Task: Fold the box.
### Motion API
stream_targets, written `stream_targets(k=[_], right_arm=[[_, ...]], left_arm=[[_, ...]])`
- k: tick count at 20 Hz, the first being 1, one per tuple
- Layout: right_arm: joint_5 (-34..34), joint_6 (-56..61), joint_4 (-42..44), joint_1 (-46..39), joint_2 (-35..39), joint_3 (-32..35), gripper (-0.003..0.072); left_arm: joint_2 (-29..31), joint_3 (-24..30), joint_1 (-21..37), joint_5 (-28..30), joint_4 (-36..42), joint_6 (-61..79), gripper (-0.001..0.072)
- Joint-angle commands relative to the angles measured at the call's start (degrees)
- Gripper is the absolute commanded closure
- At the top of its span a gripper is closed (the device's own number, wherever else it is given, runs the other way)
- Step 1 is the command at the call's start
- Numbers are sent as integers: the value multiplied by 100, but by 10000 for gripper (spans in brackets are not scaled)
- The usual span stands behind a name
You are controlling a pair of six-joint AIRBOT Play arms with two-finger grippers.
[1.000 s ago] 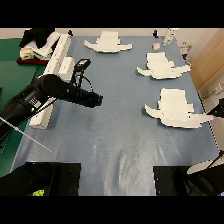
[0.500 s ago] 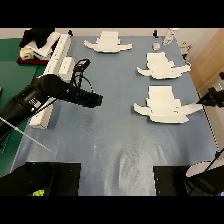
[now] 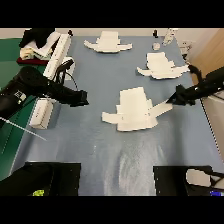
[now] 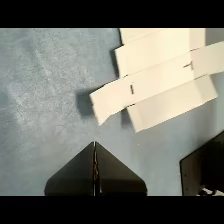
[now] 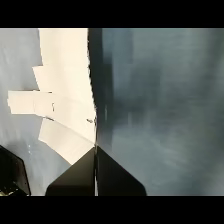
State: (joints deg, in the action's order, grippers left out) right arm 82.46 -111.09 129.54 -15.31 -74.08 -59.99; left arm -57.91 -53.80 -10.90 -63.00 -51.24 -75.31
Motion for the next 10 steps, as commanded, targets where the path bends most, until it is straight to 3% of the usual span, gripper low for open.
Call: stream_targets(k=[1,3,5,6,7,8,10], right_arm=[[-1213,787,179,966,1471,1825,688],[-2260,1266,157,1576,2232,2704,687],[-2778,1519,57,1943,2588,3088,682],[-2798,1661,-35,2000,2592,3115,624],[-2747,1779,-48,2000,2549,3115,399],[-2649,1867,-46,2000,2498,3115,329],[-2496,2048,-50,2000,2389,3115,330]], left_arm=[[2,17,590,-662,658,671,696],[0,122,636,-756,654,820,696],[-13,247,623,-719,651,850,697],[-35,278,623,-706,645,846,697],[-50,275,623,-702,645,848,696],[-52,275,623,-706,647,848,696],[-52,273,623,-688,649,848,696]])
